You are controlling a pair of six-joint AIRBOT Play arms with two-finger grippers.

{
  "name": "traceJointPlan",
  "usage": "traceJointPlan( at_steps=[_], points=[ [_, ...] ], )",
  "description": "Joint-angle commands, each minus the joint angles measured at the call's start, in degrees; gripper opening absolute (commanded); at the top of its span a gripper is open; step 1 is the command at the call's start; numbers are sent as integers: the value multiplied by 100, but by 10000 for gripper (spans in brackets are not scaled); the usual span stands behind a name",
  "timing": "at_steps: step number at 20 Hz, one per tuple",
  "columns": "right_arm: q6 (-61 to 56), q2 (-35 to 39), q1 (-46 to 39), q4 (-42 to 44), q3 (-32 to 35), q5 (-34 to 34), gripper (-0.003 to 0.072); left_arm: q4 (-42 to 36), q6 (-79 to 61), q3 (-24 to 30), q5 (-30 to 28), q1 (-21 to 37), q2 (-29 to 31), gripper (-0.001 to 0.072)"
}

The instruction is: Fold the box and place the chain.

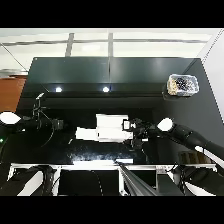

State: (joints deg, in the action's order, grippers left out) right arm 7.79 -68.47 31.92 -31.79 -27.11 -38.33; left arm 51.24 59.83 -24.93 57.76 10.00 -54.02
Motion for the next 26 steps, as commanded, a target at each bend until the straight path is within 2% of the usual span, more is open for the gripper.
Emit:
traceJointPlan(
  at_steps=[1,3,6,10,11,13,14,15,16,22,26],
  points=[
    [0,-2,0,-2,0,0,532,-308,1193,155,247,295,-682,32],
    [0,-2,0,-2,0,0,532,-778,697,155,444,-7,-1196,32],
    [0,-2,0,0,0,0,532,-1287,402,149,302,-634,-1770,32],
    [-2,-2,0,-2,0,0,532,-1596,37,127,269,-1200,-1919,35],
    [0,-2,0,0,0,0,532,-1620,37,125,247,-1285,-1919,85],
    [-2,-2,0,0,0,0,532,-1617,35,76,289,-1329,-1908,432],
    [-2,-2,0,0,0,0,532,-1589,35,7,363,-1329,-1906,551],
    [-2,-2,0,0,0,0,532,-1585,37,-87,450,-1329,-1906,654],
    [-2,-2,0,-2,0,0,532,-1591,35,-199,557,-1329,-1899,699],
    [-2,-2,0,0,0,2,532,-1589,83,-603,1169,-1381,-1753,701],
    [-4,-2,0,0,2,2,532,-1576,223,-603,1106,-1521,-1252,700]
  ],
)
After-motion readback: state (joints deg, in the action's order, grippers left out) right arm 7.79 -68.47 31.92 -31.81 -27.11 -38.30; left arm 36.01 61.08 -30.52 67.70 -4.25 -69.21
